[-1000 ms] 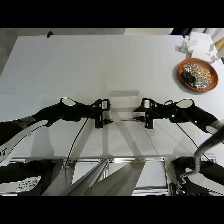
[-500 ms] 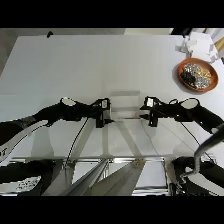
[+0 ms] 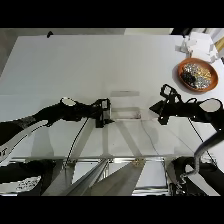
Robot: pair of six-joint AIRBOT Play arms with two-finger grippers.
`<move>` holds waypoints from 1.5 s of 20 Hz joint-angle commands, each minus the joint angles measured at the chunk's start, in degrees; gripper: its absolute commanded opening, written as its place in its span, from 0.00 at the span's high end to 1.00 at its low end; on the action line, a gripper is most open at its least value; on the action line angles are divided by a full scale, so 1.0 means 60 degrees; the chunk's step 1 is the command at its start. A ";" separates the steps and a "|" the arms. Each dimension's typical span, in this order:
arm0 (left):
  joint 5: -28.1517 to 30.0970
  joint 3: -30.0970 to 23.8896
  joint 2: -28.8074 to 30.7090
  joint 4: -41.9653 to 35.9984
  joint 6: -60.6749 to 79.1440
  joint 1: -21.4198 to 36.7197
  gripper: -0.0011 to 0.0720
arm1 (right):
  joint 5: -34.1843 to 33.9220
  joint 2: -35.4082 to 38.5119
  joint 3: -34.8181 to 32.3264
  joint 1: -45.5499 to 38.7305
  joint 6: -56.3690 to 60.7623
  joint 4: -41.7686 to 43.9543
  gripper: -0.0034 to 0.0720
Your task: Fold the box and place the chain.
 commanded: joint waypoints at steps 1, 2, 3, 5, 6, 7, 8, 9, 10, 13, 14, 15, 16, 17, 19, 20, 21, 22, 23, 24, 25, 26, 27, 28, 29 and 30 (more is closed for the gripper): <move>-0.0022 0.0000 0.0004 0.0004 0.0004 0.0000 0.97 | -0.0969 0.0255 0.0011 -0.0517 0.4291 -0.0233 0.94; -0.0025 0.0000 0.0004 0.0007 0.0004 0.0000 0.97 | -0.1217 0.0255 0.0011 -0.0820 0.5625 -0.0535 0.94; -0.0022 0.0000 0.0004 0.0007 0.0004 0.0000 0.97 | -0.1381 0.0251 0.0011 -0.1104 0.6674 -0.0943 0.94; -0.0022 0.0000 0.0004 0.0004 0.0004 0.0000 0.97 | -0.1566 0.0215 0.0011 -0.1486 0.8375 -0.2047 0.94; -0.0025 0.0000 0.0004 0.0004 0.0004 0.0000 0.97 | -0.1570 0.0211 0.0011 -0.1545 0.8914 -0.2743 0.94; -0.0022 0.0000 0.0004 0.0007 0.0004 0.0000 0.97 | -0.1566 0.0211 0.0011 -0.1541 0.9253 -0.3355 0.94; -0.0025 0.0000 0.0004 0.0004 0.0004 0.0000 0.97 | -0.1563 0.0186 0.0011 -0.1541 0.9479 -0.3716 0.94; -0.0025 0.0000 0.0004 0.0007 0.0004 0.0000 0.97 | -0.1530 0.0069 0.0011 -0.1541 0.9551 -0.3814 0.94; -0.0022 0.0000 0.0004 0.0004 0.0004 0.0000 0.97 | -0.1486 -0.0109 0.0011 -0.1504 0.9551 -0.3752 0.94; -0.0022 0.0000 0.0004 0.0004 0.0004 0.0000 0.97 | -0.1341 -0.0958 0.0011 -0.0987 0.9490 -0.3340 0.94; -0.0022 0.0000 0.0004 0.0004 0.0004 0.0000 0.97 | -0.1319 -0.1260 0.0011 -0.0714 0.9457 -0.3133 0.94; -0.0025 0.0000 0.0004 0.0004 0.0004 0.0000 0.97 | -0.1311 -0.1523 0.0011 -0.0415 0.9373 -0.2932 0.94; -0.0022 0.0000 0.0004 0.0007 0.0004 0.0000 0.97 | -0.1279 -0.1756 0.0011 -0.0055 0.9140 -0.2659 0.94; -0.0025 0.0000 0.0004 0.0004 0.0004 0.0000 0.97 | -0.1271 -0.1902 0.0011 0.0259 0.8936 -0.2393 0.94; -0.0025 0.0000 0.0004 0.0004 0.0004 0.0000 0.97 | -0.1271 -0.2022 0.0015 0.0729 0.8684 -0.1931 0.94; -0.0025 0.0000 0.0004 0.0004 0.0004 0.0000 0.97 | -0.1257 -0.2029 0.0015 0.0852 0.8677 -0.1785 0.94; -0.0022 0.0000 0.0004 0.0007 0.0004 0.0000 0.97 | -0.1206 -0.2029 0.0015 0.0929 0.8677 -0.1665 0.94; -0.0025 0.0000 0.0004 0.0004 0.0004 0.0000 0.97 | -0.1107 -0.2029 0.0015 0.0994 0.8674 -0.1537 0.94; -0.0025 0.0000 0.0004 0.0004 0.0000 0.0000 0.97 | -0.1056 -0.2029 0.0011 0.1049 0.8655 -0.1439 0.94; -0.0022 0.0000 0.0004 0.0007 0.0004 0.0000 0.97 | -0.1027 -0.2036 0.0015 0.1067 0.8491 -0.1304 0.94; -0.0025 0.0000 0.0004 0.0007 0.0004 0.0000 0.97 | -0.1016 -0.2036 0.0015 0.1067 0.8480 -0.1166 0.94; -0.0025 0.0000 0.0004 0.0007 0.0004 0.0000 0.97 | -0.1002 -0.2036 0.0015 0.1067 0.8455 -0.1042 0.94; -0.0025 0.0000 0.0004 0.0007 0.0004 0.0000 0.97 | -0.0962 -0.2036 0.0015 0.1067 0.8422 -0.0889 0.94; -0.0025 0.0000 0.0004 0.0004 0.0004 0.0000 0.97 | -0.0823 -0.2036 0.0018 0.1067 0.8280 -0.0732 0.94; -0.0025 0.0000 0.0004 0.0007 0.0000 0.0000 0.97 | -0.0714 -0.2036 0.0018 0.1067 0.8069 -0.0477 0.94; -0.0025 0.0000 0.0004 0.0004 0.0004 0.0000 0.97 | -0.0495 -0.2036 0.0018 0.1067 0.7759 -0.0164 0.93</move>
